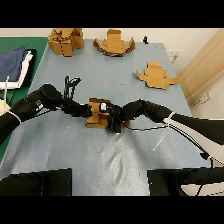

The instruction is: Fold the box.

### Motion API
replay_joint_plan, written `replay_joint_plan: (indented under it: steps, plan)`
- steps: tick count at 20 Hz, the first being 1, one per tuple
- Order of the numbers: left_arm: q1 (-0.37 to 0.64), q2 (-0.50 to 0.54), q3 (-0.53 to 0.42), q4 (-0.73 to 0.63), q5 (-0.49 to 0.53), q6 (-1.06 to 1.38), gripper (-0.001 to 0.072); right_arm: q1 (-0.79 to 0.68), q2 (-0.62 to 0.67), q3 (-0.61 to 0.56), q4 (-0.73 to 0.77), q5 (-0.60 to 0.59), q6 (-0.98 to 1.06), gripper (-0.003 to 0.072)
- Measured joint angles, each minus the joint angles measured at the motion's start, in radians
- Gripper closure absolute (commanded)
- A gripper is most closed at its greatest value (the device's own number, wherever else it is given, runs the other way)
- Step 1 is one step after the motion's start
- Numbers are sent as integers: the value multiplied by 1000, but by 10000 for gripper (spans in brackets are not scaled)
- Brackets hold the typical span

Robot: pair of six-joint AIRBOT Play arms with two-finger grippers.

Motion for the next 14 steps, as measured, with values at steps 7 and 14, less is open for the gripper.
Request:
replay_joint_plan:
  steps: [7, 14]
  plan:
    - [-120, -1, 19, 263, 16, -267, 147, 0, 0, 0, 0, 3, 0, 276]
    - [-237, -91, 116, 496, -52, -486, 146, 0, 0, 0, 0, 3, 0, 276]
